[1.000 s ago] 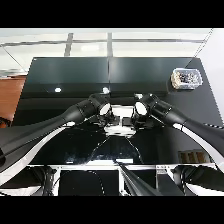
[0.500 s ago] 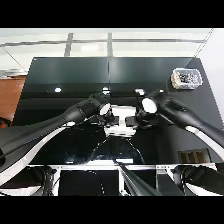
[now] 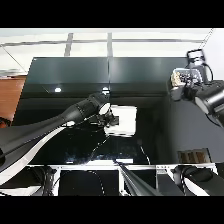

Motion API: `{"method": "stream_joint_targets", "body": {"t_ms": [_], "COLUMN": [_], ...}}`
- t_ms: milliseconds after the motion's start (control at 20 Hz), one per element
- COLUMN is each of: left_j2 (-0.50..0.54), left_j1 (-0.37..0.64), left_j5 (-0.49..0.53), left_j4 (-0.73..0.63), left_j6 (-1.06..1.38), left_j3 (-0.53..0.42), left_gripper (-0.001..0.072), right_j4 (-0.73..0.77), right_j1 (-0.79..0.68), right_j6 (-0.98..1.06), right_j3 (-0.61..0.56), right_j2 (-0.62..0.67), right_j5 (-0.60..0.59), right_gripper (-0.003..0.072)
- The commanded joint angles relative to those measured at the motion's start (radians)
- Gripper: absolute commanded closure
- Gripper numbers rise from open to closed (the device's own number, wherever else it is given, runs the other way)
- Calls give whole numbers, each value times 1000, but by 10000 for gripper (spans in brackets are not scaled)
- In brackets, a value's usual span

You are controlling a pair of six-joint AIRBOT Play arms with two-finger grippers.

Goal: Fold the box and place the chain.

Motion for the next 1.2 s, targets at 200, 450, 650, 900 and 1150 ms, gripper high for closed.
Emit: {"method": "stream_joint_targets", "body": {"t_ms": [200, 450, 650, 900, 1150], "left_j2": [0, 0, 0, 0, 0], "left_j1": [48, 53, 54, 54, 54], "left_j5": [2, 2, 2, 2, 2], "left_j4": [2, -10, -21, -22, -21], "left_j6": [0, 0, 1, 1, 1], "left_j3": [0, 0, 0, 0, 0], "left_gripper": [684, 684, 684, 684, 684], "right_j4": [493, 722, 718, 721, 797], "right_j1": [-496, -536, -543, -544, -539], "right_j6": [79, 113, 243, 262, 261], "right_j3": [174, 771, 917, 917, 917], "right_j2": [-399, -837, -956, -982, -1010], "right_j5": [-444, 43, 160, 161, 189], "right_gripper": [-33, 176, 190, 190, 191]}}
